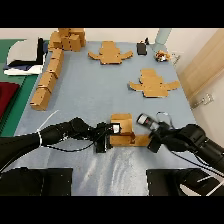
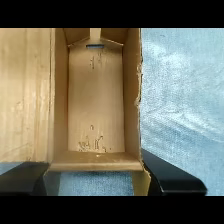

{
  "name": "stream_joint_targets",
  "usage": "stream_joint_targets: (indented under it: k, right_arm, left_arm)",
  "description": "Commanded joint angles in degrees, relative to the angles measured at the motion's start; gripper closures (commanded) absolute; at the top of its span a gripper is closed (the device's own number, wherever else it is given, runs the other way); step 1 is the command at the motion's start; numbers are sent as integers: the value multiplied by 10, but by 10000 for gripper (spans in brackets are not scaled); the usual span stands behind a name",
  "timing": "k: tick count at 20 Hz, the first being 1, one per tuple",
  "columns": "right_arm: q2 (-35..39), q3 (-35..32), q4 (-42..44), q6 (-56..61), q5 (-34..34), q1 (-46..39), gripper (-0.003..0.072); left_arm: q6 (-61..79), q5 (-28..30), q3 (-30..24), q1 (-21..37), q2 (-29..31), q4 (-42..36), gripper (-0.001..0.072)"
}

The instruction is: Fold the box.

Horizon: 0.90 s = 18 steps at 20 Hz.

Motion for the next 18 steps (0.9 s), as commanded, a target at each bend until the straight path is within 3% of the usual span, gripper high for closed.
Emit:
stream_joint_targets:
  k: [1, 3, 6, 10, 13, 18]
  right_arm:
    - [21, 2, -167, 341, -104, -48, 685]
    - [-14, 1, -85, 337, -111, -123, 685]
    - [-86, 2, 115, 220, -40, -218, 686]
    - [-140, 2, 361, 55, -19, -242, 686]
    - [-122, 3, 422, 24, -18, -242, 686]
    - [-102, 2, 429, 16, -33, -242, 686]
  left_arm:
    - [0, 0, 1, 0, 0, 0, 318]
    - [0, 0, 1, 0, 0, 0, 318]
    - [0, 0, 1, 0, 0, 0, 318]
    - [0, 0, 1, 0, 0, 0, 318]
    - [0, 0, 1, 0, 0, 0, 318]
    - [0, 0, 1, 0, 0, 0, 318]
